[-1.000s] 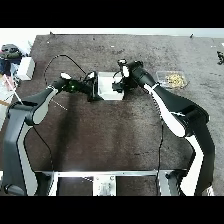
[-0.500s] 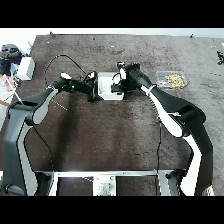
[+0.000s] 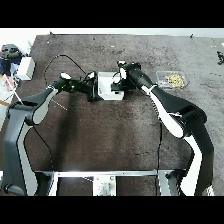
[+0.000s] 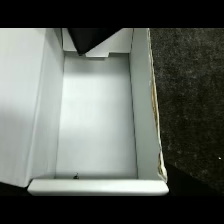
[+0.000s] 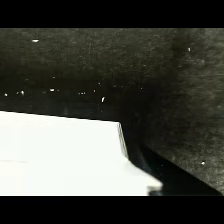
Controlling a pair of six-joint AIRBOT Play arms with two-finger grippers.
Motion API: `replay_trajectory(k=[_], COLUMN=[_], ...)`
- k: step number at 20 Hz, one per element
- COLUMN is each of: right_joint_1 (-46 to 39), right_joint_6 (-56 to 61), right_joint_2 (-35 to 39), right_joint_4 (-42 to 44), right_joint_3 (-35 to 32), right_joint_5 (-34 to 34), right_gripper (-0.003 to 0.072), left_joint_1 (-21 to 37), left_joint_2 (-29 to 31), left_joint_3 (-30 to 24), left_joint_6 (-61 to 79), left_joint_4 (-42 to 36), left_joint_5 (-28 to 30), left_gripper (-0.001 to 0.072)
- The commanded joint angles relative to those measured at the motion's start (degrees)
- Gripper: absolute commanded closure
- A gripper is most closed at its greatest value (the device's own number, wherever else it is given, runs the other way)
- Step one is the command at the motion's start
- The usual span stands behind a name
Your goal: Fold the box and place the chain.
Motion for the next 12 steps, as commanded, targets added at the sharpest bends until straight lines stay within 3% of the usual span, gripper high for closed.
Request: replay_trajectory(k=[1,7,8,9,12], right_joint_1=[-0.1,-0.1,-0.1,-0.2,-0.3], right_joint_6=[0.1,0.1,0.1,0.1,0.2], right_joint_2=[0.4,0.3,0.2,0.1,0.1], right_joint_4=[-0.2,-0.2,-0.2,-0.2,0.0], right_joint_3=[0.0,0.0,0.0,0.0,-0.1], right_joint_5=[0.0,0.5,0.7,1.0,1.0], right_gripper=[0.0353,0.0352,0.0371,0.0533,0.0535], left_joint_1=[0.0,0.0,0.0,0.0,0.0], left_joint_2=[0.0,0.0,0.0,0.0,0.0], left_joint_3=[0.1,0.1,0.1,0.1,0.1], left_joint_6=[0.0,0.0,0.0,0.0,0.0], left_joint_4=[0.0,0.0,0.0,0.0,0.0], left_joint_5=[0.1,0.1,0.1,0.1,0.1], left_gripper=[0.0302,0.0302,0.0302,0.0302,0.0302])
